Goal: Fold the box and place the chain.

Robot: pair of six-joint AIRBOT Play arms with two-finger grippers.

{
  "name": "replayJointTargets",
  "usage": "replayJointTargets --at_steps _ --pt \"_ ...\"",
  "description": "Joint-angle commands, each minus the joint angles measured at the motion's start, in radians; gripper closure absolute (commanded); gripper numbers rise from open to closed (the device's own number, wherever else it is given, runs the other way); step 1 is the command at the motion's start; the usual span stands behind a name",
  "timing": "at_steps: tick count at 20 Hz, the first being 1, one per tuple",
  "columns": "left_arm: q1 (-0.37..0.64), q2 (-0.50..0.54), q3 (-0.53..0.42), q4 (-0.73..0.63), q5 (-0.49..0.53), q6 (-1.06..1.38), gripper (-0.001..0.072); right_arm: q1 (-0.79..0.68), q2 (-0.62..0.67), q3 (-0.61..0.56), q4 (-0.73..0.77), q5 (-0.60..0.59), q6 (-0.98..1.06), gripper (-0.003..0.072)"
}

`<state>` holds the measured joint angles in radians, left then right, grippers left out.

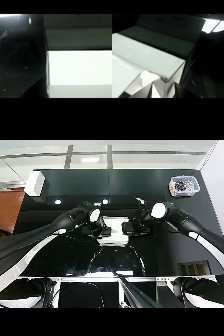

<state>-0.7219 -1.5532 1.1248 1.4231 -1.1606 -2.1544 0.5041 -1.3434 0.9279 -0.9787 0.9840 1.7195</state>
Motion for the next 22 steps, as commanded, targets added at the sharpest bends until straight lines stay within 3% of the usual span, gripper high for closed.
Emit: replayJointTargets --at_steps 1,6,8,10,17,19,20,21,22 --pt "0.000 -0.001 0.000 0.000 -0.001 0.000 0.0682 0.042 -0.035 0.042 -0.104 0.003 0.116 0.0391" --pt "0.000 -0.001 0.000 0.000 0.000 0.000 0.0682 0.133 -0.132 0.161 -0.288 0.096 0.294 0.0391" --pt "0.000 -0.001 0.000 0.000 0.000 0.000 0.0682 0.168 -0.143 0.180 -0.375 0.117 0.380 0.0453" --pt "0.000 -0.001 0.000 0.000 0.000 0.000 0.0682 0.200 -0.148 0.183 -0.436 0.127 0.438 0.0453" --pt "0.000 -0.001 0.000 0.000 -0.001 0.000 0.0682 0.234 -0.188 0.186 -0.467 0.164 0.537 0.0453" --pt "0.000 -0.001 0.000 0.000 -0.001 0.000 0.0682 0.235 -0.188 0.186 -0.476 0.164 0.544 0.0495" --pt "0.000 -0.001 0.000 0.000 -0.001 0.000 0.0682 0.235 -0.188 0.186 -0.479 0.164 0.552 0.0539" --pt "0.000 -0.001 0.000 0.000 -0.001 0.000 0.0682 0.236 -0.188 0.186 -0.479 0.164 0.551 0.0668" --pt "0.000 -0.001 0.000 0.000 -0.001 0.000 0.0682 0.240 -0.188 0.186 -0.478 0.160 0.552 0.0668"
